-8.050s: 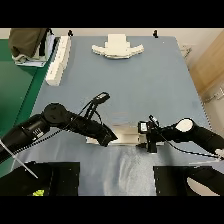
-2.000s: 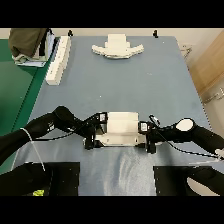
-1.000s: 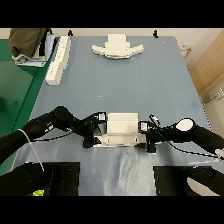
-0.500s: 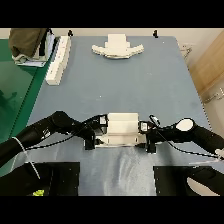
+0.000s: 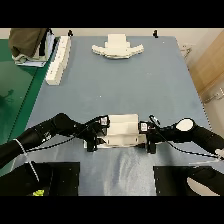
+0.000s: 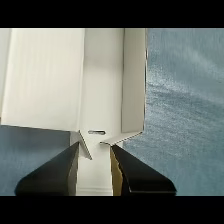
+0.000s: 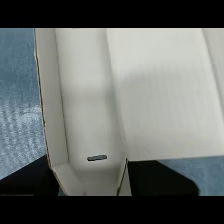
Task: Fold the box.
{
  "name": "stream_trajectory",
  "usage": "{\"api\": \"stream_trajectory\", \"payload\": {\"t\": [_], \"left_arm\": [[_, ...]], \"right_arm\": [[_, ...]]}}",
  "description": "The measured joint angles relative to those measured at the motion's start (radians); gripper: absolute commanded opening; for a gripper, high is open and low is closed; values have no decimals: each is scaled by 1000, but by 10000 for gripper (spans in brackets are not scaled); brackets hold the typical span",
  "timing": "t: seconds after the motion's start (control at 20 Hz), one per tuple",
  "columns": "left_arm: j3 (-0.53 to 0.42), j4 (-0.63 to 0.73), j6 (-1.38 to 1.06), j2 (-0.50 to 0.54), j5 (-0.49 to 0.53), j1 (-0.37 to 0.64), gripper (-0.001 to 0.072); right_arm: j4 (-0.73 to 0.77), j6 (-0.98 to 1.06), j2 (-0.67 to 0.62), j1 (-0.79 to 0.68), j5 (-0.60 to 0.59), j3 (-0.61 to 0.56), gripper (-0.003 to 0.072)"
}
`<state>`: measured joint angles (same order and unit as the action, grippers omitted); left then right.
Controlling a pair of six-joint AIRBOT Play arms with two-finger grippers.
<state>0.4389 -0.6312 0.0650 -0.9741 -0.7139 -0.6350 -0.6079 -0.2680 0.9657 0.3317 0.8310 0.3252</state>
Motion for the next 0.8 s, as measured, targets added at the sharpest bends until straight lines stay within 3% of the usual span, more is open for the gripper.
{"api": "stream_trajectory", "payload": {"t": [0.1,0.35,0.55,0.6,0.65,0.8], "left_arm": [[-6,-8,7,0,-1,0,432],[-11,-47,26,1,-6,5,429],[-12,-32,36,1,0,-7,401],[-12,-23,37,1,0,-11,289],[-12,-14,40,1,2,-15,231],[-12,7,44,-7,-1,-22,226]], "right_arm": [[0,0,0,0,0,0,503],[3,2,0,0,-1,0,503],[2,2,0,0,-1,0,503],[2,2,0,0,-1,0,503],[1,1,0,0,-1,0,503],[0,0,0,0,-1,0,503]]}}
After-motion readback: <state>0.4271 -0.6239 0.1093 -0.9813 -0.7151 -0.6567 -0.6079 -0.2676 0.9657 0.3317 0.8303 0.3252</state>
